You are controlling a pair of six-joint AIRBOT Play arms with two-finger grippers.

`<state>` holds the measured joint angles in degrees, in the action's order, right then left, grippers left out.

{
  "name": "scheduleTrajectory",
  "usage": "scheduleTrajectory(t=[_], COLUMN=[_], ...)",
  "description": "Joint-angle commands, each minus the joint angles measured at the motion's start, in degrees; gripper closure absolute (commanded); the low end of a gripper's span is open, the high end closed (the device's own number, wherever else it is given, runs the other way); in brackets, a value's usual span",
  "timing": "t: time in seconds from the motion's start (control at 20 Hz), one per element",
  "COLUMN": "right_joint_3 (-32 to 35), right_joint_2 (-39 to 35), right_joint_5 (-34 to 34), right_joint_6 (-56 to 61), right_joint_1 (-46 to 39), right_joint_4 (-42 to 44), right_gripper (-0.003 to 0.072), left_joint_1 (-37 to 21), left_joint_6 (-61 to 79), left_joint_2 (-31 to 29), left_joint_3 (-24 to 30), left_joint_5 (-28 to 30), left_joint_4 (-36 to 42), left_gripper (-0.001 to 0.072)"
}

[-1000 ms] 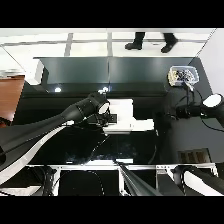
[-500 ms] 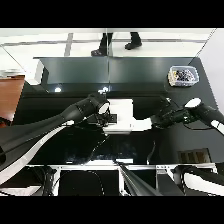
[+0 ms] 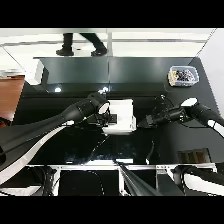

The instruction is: Fold the box and place the chain.

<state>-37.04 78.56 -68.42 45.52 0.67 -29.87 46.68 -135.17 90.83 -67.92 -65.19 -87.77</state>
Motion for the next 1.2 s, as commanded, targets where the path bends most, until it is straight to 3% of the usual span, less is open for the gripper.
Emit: scheduleTrajectory(t=[0.0, 0.1, 0.15, 0.2, 0.35, 0.4, 0.45, 0.55, 0.6, 0.9, 0.95, 1.15], right_joint_3=[-0.4, -1.5, -2.3, -3.1, -4.7, -4.7, -4.8, -4.9, -5.1, -9.4, -10.4, -12.4], right_joint_2=[0.0, 0.0, 0.0, 0.0, 0.0, 0.0, 0.0, 0.0, 0.0, 0.0, 0.0, 0.0], right_joint_5=[-0.2, -1.3, -2.1, -3.1, -4.9, -4.9, -4.8, -4.0, -3.1, 2.2, 2.4, 4.6], right_joint_6=[-1.3, -1.2, -1.1, -0.8, 2.1, 3.2, 4.0, 6.6, 7.9, 19.4, 21.2, 30.7], right_joint_1=[0.2, 0.2, 0.2, 0.2, 0.2, 0.5, 1.3, 3.3, 4.5, 11.5, 12.4, 16.5], right_joint_4=[0.5, 0.5, 0.6, 0.5, 1.7, 1.9, 1.8, 1.7, 1.5, -7.1, -8.4, -14.1], right_gripper=[0.0246, 0.0244, 0.0067, 0.0012, 0.0016, 0.0043, 0.0125, 0.0155, 0.0228, 0.0238, 0.0315, 0.0325], left_joint_1=[0.0, 0.0, 0.0, 0.0, 0.0, 0.0, 0.0, 0.0, 0.0, 0.0, 0.0, 0.0], left_joint_6=[-0.1, -0.1, -0.1, -0.1, -0.1, -0.1, -0.1, -0.1, -0.1, -0.1, -0.1, -0.1], left_joint_2=[0.0, 0.0, 0.0, 0.0, 0.0, 0.0, 0.0, 0.0, 0.0, 0.0, 0.0, 0.0], left_joint_3=[0.0, 0.0, 0.0, 0.0, 0.0, 0.0, 0.0, 0.0, 0.0, 0.0, 0.0, 0.0], left_joint_5=[0.0, 0.0, 0.0, 0.0, 0.1, 0.2, 0.2, 0.2, 0.2, 0.2, 0.2, 0.2], left_joint_4=[-0.1, -0.1, -0.1, -0.1, -0.1, -0.1, -0.1, -0.1, -0.1, -0.1, -0.1, -0.1], left_gripper=[0.0684, 0.0684, 0.0684, 0.0684, 0.0684, 0.0685, 0.0684, 0.0685, 0.0684, 0.0685, 0.0685, 0.0684])
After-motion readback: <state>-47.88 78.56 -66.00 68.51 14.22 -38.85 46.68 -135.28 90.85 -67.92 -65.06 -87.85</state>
